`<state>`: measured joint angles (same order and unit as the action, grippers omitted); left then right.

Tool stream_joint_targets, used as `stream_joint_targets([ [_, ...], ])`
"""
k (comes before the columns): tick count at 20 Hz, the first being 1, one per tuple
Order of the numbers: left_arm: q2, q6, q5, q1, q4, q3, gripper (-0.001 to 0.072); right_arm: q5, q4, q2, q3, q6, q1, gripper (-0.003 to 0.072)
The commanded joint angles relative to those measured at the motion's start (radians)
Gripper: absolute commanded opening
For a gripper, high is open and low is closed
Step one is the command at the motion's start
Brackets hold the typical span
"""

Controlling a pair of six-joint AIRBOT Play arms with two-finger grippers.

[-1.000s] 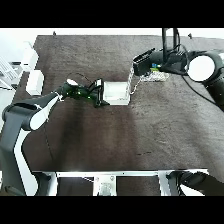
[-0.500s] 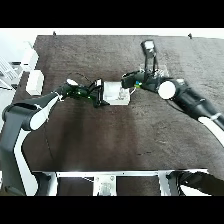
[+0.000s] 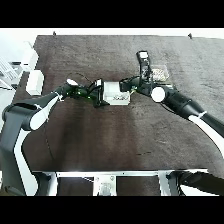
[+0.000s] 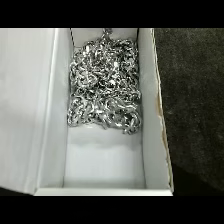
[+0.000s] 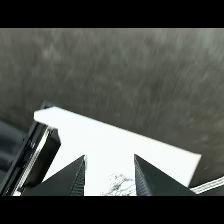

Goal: Fold the box and place the chain.

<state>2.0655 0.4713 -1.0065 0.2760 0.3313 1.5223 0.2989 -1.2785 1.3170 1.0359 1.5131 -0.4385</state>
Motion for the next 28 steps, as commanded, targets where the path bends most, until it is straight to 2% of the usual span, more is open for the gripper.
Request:
stream_joint_targets([
  [1, 0.0, 0.0, 0.001, 0.0, 0.0, 0.0, 0.0404, 0.035, -0.035, -0.055, -0.002, -0.032, 0.075, 0.0354],
  [4, 0.0, 0.0, 0.001, 0.0, 0.0, 0.0, 0.0404, 0.033, -0.027, -0.03, -0.01, -0.029, 0.213, 0.0354],
  [8, 0.0, 0.0, 0.002, 0.0, 0.0, 0.0, 0.0404, 0.026, 0.043, 0.108, 0.025, -0.036, 0.351, 0.0382],
  [11, 0.0, 0.0, 0.002, 0.0, 0.0, 0.0, 0.0404, 0.117, 0.175, 0.262, 0.14, -0.21, 0.38, 0.0387],
  [13, 0.0, 0.0, 0.002, 0.0, 0.0, 0.0, 0.0405, 0.225, 0.328, 0.371, 0.255, -0.373, 0.393, 0.0442],
  [15, 0.0, 0.0, 0.002, 0.0, 0.0, 0.0, 0.0404, 0.312, 0.469, 0.469, 0.366, -0.481, 0.417, 0.0452],
  [20, 0.0, 0.0, 0.002, 0.0, 0.0, 0.0, 0.0405, 0.436, 0.513, 0.622, 0.551, -0.505, 0.44, 0.0447],
  [22, 0.0, 0.0, 0.001, 0.0, 0.0, 0.0, 0.0405, 0.459, 0.514, 0.637, 0.578, -0.504, 0.44, 0.0414],
  [25, 0.0, 0.0, 0.002, 0.0, 0.0, 0.0, 0.0404, 0.459, 0.504, 0.637, 0.578, -0.508, 0.44, 0.0292],
  [26, 0.0, 0.0, 0.002, 0.0, 0.0, 0.0, 0.0404, 0.447, 0.504, 0.637, 0.578, -0.512, 0.44, 0.0245],
  [28, 0.0, 0.0, 0.002, 0.0, 0.0, 0.0, 0.0404, 0.432, 0.509, 0.637, 0.579, -0.54, 0.44, 0.01],
])
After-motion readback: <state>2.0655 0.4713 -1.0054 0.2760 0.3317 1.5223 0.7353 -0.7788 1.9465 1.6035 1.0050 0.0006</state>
